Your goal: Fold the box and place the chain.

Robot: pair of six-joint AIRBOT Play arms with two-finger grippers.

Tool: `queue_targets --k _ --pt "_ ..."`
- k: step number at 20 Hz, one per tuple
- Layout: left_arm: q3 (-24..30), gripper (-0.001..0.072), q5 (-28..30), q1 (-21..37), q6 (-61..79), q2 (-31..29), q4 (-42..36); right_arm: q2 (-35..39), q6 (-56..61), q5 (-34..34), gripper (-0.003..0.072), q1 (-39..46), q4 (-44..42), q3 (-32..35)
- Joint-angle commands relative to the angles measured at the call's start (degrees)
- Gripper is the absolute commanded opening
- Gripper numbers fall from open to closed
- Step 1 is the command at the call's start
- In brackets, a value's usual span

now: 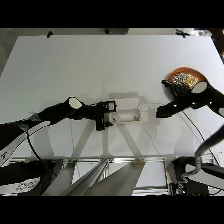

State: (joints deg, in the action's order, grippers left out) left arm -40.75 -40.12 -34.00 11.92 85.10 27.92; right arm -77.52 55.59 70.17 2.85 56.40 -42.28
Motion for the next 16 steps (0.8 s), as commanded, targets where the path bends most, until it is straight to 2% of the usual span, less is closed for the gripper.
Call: queue_targets --k 1,8,12,16 --pt "0.02 0.0388 0.02 -0.02 0.02 0.0 0.0 -4.15 0.42 0.5 0.0012 -1.01 -4.46 0.02" --pt "0.02 0.0388 0.02 -0.02 0.02 0.0 0.0 -5.53 -0.66 -0.39 0.0012 -1.01 -7.65 0.02" --pt "0.02 0.0388 0.02 -0.02 0.02 0.0 0.0 -5.29 0.42 -0.85 0.0012 -0.92 -2.75 0.02" --pt "0.02 0.0388 0.02 -0.02 0.02 0.0 0.0 -4.92 1.2 -0.55 0.0012 0.02 -2.45 0.02"
